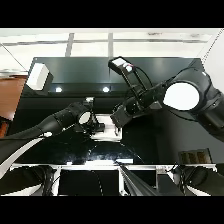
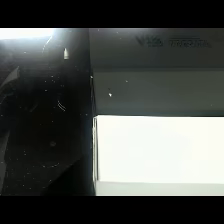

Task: Fold the box and place the chain.

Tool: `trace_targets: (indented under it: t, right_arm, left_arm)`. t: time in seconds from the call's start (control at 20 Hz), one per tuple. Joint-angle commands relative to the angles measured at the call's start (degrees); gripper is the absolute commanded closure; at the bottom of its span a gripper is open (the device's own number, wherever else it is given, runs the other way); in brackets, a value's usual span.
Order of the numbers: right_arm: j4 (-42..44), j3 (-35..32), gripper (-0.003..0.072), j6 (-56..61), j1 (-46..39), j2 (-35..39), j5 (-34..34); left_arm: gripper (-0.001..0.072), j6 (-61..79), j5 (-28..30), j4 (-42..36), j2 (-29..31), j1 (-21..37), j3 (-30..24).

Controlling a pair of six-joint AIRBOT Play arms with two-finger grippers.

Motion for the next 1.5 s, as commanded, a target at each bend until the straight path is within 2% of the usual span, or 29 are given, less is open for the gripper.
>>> trace_targets:
  t: [0.0, 0.3, 0.45, 0.85, 0.9, 0.95, 1.0, 1.15, 1.35, 1.45]
  right_arm:
    - [-2.1, -1.4, 0.0666, 2.47, 0.09, -0.13, 1.77]
    - [12.09, -4.02, 0.0666, -0.9, 0.09, -3.98, -4.0]
    - [12.28, -4.02, 0.0665, -1.25, 0.04, -6.43, -5.92]
    - [10.21, -4.07, 0.066, -1.22, 0.09, -8.33, -4.98]
    - [10.19, -4.07, 0.0497, -1.22, 0.07, -8.33, -5.14]
    - [9.7, -4.04, 0.0294, -1.2, -0.04, -8.33, -4.94]
    - [8.98, -4.04, 0.0273, -1.2, -0.42, -8.17, -4.17]
    - [6.64, -4.02, 0.0273, -1.62, -3.52, -5.92, 0.07]
    - [-2.84, -4.07, 0.0273, -1.77, -9.16, 0.31, 5.44]
    - [-7.3, -4.87, 0.0273, -1.75, -11.91, 2.97, 6.05]
  left_arm:
    - [0.0683, 0.02, -0.11, 0.0, -0.04, 0.04, 0.02]
    - [0.0682, 0.02, 0.02, 0.02, -0.04, 0.04, 0.02]
    - [0.0682, 0.02, -0.04, 0.0, -0.04, 0.04, 0.02]
    - [0.0682, 0.02, -0.13, 0.0, -0.04, 0.04, 0.02]
    - [0.0683, 0.02, -0.13, 0.0, -0.04, 0.04, 0.02]
    - [0.0683, 0.02, -0.13, 0.0, -0.04, 0.04, 0.02]
    - [0.0683, 0.02, -0.13, 0.0, -0.04, 0.04, 0.02]
    - [0.0682, 0.0, -0.13, 0.0, -0.04, 0.07, 0.02]
    - [0.0683, -0.22, -0.13, 0.0, 0.0, 0.37, 0.55]
    - [0.0683, -0.22, -0.11, 0.11, 0.0, 0.96, 1.66]
